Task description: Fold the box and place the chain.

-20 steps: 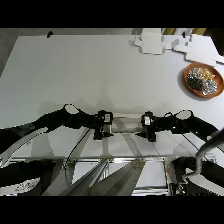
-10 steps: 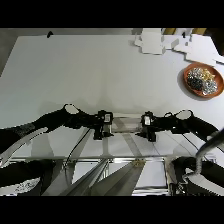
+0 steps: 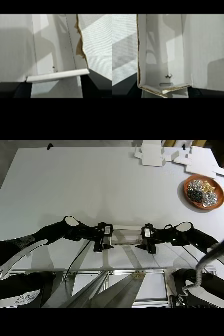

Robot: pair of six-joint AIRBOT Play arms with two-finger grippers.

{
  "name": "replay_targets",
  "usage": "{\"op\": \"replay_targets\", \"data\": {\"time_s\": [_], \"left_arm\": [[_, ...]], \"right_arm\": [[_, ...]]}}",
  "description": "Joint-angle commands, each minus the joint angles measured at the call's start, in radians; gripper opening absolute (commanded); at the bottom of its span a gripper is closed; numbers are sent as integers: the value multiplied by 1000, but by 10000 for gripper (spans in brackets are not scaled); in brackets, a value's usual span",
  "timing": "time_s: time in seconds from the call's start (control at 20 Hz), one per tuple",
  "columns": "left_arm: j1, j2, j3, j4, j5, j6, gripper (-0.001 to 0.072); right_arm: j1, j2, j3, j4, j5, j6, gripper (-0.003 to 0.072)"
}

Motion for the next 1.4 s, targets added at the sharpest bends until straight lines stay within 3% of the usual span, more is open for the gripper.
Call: {"op": "replay_targets", "data": {"time_s": [0.0, 0.05, 0.35, 0.6, 0.75, 0.85, 0.95, 1.0, 1.05, 1.35], "left_arm": [[0, -1, 1, 0, 0, 0, 209], [0, -1, 1, 0, 0, 0, 209], [0, -1, 1, 0, 0, 0, 209], [0, -1, 1, 0, 0, 0, 209], [0, -1, 1, 0, 0, 0, 209], [0, -1, 1, 0, 0, 0, 209], [0, -1, 1, 0, 0, 0, 209], [0, -1, 1, 0, 0, 0, 209], [0, -1, 1, 0, 0, 0, 209], [0, -1, 1, 0, 0, 0, 209]], "right_arm": [[0, 2, 1, -4, -10, -1, 600], [0, 5, 1, -3, -19, 17, 689], [0, 87, 1, -188, -18, 287, 687], [0, 270, 1, -404, 23, 495, 680], [0, 408, 1, -565, 123, 657, 629], [0, 507, 1, -621, 179, 798, 521], [0, 607, 1, -619, 227, 849, 475], [0, 647, 1, -607, 245, 848, 386], [0, 683, 1, -586, 246, 848, 358], [0, 715, 1, -314, 210, 842, 356]]}}
